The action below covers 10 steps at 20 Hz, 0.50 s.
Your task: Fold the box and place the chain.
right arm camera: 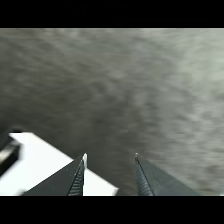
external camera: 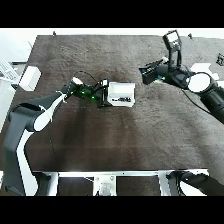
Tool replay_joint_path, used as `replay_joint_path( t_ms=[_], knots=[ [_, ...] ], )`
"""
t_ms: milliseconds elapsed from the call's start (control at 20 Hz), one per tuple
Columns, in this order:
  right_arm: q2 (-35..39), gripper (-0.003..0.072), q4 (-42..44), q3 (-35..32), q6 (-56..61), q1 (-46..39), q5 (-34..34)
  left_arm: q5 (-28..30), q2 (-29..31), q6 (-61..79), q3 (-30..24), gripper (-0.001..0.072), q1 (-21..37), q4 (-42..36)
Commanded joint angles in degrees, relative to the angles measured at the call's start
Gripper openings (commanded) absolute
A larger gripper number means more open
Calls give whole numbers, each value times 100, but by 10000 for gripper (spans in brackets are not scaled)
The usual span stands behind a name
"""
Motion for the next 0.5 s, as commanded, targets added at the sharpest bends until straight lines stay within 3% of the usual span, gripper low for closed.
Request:
replay_joint_path(
  t_ms=[0, 250, 450],
  knots=[
    [-201, 373, 776, 136, -1471, -531, 114, 0, 0, 0, 0, 525, 2, 0],
    [-1366, 373, 1875, 811, -3126, -940, 1777, 0, 0, 0, 2, 525, 2, 2],
    [-2328, 372, 2315, 1443, -3652, -997, 2544, 2, 2, 0, 2, 525, 2, 0]
  ],
)
